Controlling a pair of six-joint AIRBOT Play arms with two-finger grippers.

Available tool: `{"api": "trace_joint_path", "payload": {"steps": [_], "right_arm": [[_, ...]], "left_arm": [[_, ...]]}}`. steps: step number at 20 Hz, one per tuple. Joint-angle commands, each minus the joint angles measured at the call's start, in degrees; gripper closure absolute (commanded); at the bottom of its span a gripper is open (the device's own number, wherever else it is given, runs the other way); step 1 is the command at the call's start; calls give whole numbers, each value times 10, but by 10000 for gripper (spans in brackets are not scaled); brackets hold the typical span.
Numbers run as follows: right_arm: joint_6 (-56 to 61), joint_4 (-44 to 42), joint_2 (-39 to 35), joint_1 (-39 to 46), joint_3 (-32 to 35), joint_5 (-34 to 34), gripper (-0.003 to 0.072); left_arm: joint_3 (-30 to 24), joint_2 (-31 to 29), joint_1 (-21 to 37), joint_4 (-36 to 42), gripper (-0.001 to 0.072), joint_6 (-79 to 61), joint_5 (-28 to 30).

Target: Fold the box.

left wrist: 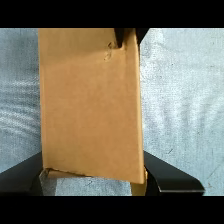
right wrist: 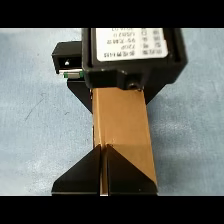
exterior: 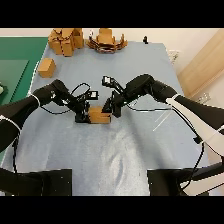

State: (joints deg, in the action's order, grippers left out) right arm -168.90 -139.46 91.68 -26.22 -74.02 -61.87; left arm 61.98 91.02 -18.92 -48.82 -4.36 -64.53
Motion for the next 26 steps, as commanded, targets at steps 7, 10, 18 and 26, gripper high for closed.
{"api": "trace_joint_path", "payload": {"steps": [7,10,18,26], "right_arm": [[6,0,-4,0,0,-3,679],[9,7,6,-10,8,-7,679],[46,14,19,-15,12,-31,620],[60,9,14,-14,8,-44,433]], "left_arm": [[0,0,0,0,694,-1,0],[0,0,0,0,694,-1,0],[0,0,0,0,694,-1,-1],[0,0,0,0,694,-1,-1]]}}
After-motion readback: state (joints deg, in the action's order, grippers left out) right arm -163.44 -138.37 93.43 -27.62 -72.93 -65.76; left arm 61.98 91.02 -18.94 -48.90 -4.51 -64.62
